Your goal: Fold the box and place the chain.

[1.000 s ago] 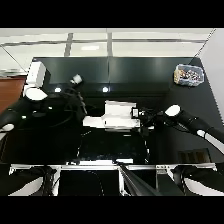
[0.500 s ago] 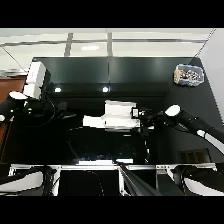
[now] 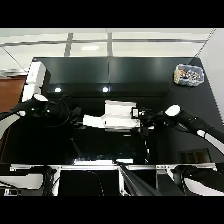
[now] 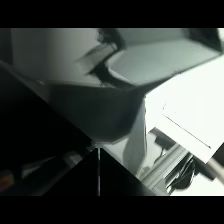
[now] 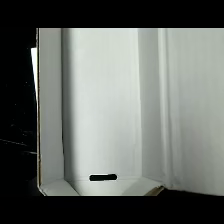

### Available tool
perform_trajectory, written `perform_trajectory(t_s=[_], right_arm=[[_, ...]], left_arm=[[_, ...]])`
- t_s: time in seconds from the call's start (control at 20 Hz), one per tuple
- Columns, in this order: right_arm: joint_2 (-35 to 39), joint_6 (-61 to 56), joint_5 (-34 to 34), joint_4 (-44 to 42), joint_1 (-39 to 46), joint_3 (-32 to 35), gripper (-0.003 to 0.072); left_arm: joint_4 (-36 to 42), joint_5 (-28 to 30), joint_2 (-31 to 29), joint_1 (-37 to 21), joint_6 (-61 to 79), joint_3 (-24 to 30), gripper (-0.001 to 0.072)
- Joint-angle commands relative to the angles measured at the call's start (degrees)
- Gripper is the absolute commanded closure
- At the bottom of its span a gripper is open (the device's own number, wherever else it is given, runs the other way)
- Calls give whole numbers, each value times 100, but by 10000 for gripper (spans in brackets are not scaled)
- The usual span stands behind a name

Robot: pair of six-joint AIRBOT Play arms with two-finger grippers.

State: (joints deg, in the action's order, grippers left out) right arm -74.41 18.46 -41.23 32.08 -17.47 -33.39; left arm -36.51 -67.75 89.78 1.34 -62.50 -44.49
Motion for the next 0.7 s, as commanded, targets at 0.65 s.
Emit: perform_trajectory(t_s=[0.65], right_arm=[[-2,-2,0,-2,-4,4,397]], left_arm=[[592,-610,52,439,1427,-247,680]])
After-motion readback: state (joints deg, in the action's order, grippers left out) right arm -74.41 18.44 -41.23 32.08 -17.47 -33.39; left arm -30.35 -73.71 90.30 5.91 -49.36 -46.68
